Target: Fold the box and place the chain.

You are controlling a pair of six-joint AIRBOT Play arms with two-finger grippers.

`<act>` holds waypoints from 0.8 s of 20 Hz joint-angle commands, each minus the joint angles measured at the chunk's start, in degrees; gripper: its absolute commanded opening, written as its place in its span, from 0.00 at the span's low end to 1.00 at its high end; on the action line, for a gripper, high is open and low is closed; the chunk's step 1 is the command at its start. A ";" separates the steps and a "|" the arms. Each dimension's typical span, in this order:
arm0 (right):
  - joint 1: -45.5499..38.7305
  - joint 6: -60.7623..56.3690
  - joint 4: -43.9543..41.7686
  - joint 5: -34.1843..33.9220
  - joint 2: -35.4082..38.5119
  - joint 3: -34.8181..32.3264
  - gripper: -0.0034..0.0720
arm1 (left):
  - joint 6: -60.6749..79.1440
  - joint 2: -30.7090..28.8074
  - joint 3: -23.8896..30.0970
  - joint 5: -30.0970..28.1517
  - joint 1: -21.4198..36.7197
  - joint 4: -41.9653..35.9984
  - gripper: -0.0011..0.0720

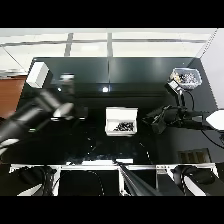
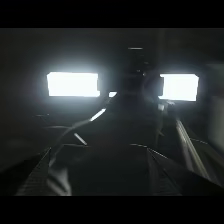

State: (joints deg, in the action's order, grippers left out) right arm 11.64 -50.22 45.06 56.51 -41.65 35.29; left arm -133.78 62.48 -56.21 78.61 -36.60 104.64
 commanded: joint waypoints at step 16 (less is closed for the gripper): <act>-0.02 -5.79 0.26 -0.22 0.00 -0.02 0.54 | 140.93 7.82 21.44 -24.83 10.54 -72.83 0.99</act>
State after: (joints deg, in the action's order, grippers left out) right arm 11.64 -55.46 45.34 56.29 -41.65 35.29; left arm -17.78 68.71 -34.35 55.57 -21.47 33.39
